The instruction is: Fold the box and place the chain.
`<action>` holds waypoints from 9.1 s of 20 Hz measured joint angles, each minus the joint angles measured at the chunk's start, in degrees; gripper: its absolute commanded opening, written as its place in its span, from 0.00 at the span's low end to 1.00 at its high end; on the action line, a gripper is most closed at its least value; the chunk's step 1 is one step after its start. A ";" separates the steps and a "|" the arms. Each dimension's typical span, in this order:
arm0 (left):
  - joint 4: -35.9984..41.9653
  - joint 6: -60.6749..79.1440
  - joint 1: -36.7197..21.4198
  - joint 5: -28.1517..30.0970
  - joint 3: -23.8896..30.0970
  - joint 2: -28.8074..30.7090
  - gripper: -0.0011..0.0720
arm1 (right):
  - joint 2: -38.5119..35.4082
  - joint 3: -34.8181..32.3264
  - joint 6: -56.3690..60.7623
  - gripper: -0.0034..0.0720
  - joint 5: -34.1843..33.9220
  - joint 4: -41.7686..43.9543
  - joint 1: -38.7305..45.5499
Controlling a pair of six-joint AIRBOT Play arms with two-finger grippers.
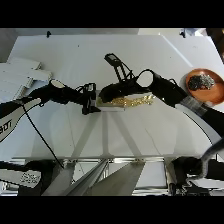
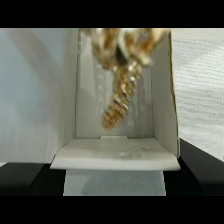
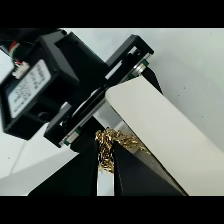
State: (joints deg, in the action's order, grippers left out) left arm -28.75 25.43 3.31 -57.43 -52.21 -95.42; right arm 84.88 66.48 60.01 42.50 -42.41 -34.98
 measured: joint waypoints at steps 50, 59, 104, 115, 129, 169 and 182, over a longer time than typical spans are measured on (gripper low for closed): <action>-0.02 0.02 0.00 -0.02 0.00 0.00 0.25 | 5.77 -0.07 -24.83 0.06 27.71 -34.42 17.51; -0.02 0.02 0.00 -0.02 0.00 0.00 0.25 | 1.70 -0.02 -23.50 0.06 19.71 -11.65 13.22; -0.02 0.00 0.00 0.00 0.00 0.00 0.25 | 0.00 -0.09 -30.08 0.31 25.94 -25.05 16.85; -0.02 0.00 0.00 0.00 0.00 0.00 0.25 | 7.54 -0.11 -30.51 0.31 21.88 -28.48 13.60; -0.02 0.02 0.00 -0.02 0.00 0.00 0.25 | 9.33 -0.17 -28.57 0.06 20.44 -32.35 10.60; -0.02 0.02 0.00 0.00 0.00 0.00 0.25 | 2.62 10.62 -18.71 0.43 9.09 -7.78 11.87; -0.02 0.02 0.00 0.00 0.00 0.00 0.25 | 11.89 11.26 -34.47 0.50 20.50 -0.50 11.21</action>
State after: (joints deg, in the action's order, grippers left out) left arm -28.77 25.45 3.31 -57.43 -52.21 -95.42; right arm 96.77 77.73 25.54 63.00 -42.92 -23.77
